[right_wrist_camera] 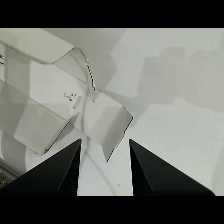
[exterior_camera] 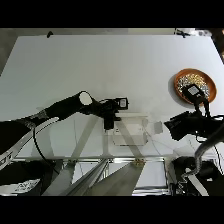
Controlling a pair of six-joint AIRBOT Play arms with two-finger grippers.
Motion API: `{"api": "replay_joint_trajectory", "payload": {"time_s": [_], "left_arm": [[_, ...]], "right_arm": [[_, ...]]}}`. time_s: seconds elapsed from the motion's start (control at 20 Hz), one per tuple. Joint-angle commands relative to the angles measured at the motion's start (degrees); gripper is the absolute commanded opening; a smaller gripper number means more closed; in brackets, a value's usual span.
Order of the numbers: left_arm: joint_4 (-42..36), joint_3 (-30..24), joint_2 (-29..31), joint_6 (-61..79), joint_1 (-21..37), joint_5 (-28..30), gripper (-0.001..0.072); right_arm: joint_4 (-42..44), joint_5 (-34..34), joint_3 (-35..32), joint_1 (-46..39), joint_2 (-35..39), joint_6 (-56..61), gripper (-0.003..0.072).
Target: Fold the box and place the chain.
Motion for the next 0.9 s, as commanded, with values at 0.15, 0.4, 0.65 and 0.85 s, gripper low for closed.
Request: {"api": "replay_joint_trajectory", "payload": {"time_s": [0.15, 0.4, 0.65, 0.85], "left_arm": [[-0.35, 0.00, 0.00, -0.07, -0.04, -2.97, 0.0153], [4.90, 0.00, 0.00, -0.11, -0.04, -2.29, 0.0006], [6.69, 0.00, 0.02, -0.17, -0.04, 5.68, 0.0005], [6.60, 0.00, 0.02, -0.37, -0.04, 4.28, 0.0008]], "right_arm": [[0.02, 0.09, -0.04, 0.00, 0.02, 0.00, 0.0337], [0.00, 0.09, -0.04, 0.00, 0.02, 0.00, 0.0337], [-0.04, 0.07, -0.04, 0.00, 0.02, -0.09, 0.0336], [-0.20, 0.07, -0.04, 0.00, 0.00, -0.48, 0.0336]]}}
